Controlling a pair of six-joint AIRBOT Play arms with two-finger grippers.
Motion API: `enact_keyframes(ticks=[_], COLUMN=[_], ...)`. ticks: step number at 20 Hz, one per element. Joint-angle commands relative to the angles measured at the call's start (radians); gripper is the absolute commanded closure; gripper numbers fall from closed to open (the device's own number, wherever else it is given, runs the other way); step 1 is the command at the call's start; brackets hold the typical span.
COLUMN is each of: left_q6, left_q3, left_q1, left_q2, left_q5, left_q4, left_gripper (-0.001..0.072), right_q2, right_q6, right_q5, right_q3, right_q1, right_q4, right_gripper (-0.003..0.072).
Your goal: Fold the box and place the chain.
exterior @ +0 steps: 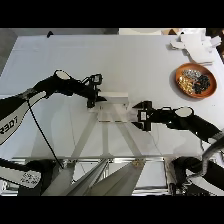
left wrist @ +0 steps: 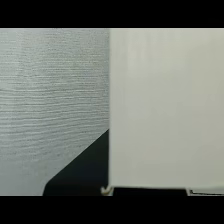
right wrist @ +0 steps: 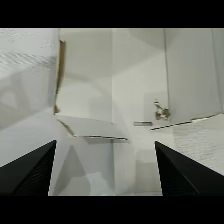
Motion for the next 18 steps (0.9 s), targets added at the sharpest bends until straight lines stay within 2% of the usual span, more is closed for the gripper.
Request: enact_keyframes(ticks=[1, 7, 12, 18], left_q6=[0.000, 0.000, 0.000, 0.000], left_q3=[0.001, 0.001, 0.001, 0.001], left_q1=[0.000, 0.000, 0.000, 0.000], left_q2=[-0.001, -0.001, -0.001, -0.001], left_q5=[0.000, 0.000, 0.000, 0.000], left_q4=[0.000, 0.000, 0.000, 0.000], left_gripper=[0.0698, 0.0698, 0.0698, 0.0698], right_q2=[-0.010, -0.014, -0.095, -0.095], right_q6=[-0.064, -0.082, -0.081, -0.082], right_q5=[-0.026, -0.052, -0.043, 0.009], right_q3=[-0.001, -0.001, -0.001, -0.001], right_q1=[0.001, 0.001, 0.001, 0.001], right_q4=[0.096, 0.096, 0.097, 0.193], right_gripper=[0.0013, 0.0014, 0.0013, 0.0012])
